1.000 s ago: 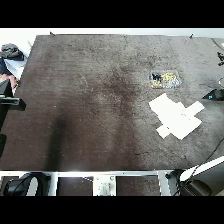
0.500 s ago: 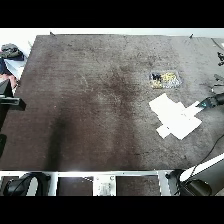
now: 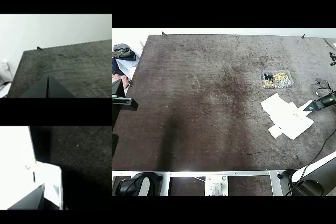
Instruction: Fold the box and place the chain.
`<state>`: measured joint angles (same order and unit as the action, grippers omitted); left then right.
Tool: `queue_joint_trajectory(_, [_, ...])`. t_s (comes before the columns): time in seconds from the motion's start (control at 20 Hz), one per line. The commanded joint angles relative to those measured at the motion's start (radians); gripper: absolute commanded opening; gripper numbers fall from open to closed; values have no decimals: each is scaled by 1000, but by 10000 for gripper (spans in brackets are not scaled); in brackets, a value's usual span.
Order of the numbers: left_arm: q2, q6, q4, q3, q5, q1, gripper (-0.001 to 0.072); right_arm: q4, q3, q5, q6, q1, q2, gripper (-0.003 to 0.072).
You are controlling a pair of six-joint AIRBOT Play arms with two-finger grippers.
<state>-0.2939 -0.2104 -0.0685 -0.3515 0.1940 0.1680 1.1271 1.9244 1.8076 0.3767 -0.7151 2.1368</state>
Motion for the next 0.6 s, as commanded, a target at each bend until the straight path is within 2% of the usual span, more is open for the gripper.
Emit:
queue_joint_trajectory(0.0, [1, 0, 0, 0, 0, 0, 11, 6, -28, 3, 12, 6, -1, 219])
queue_joint_trajectory(0.05, [1, 0, 0, 0, 0, 0, 11, 5, -46, 3, 12, 6, -3, 150])
queue_joint_trajectory(0.1, [1, 0, 0, 0, 0, 0, 12, -16, -67, 3, 12, 6, -7, 148])
queue_joint_trajectory(0.15, [1, 0, 0, 0, 0, 0, 11, -44, -89, 3, 11, 6, -13, 38])
queue_joint_trajectory(0.35, [1, 0, 0, 0, 0, 0, 12, -177, -214, 2, 12, 4, -77, 9])
queue_joint_trajectory(0.55, [1, 0, 0, 0, 0, 0, 11, -357, -419, 1, 12, 7, -190, 8])
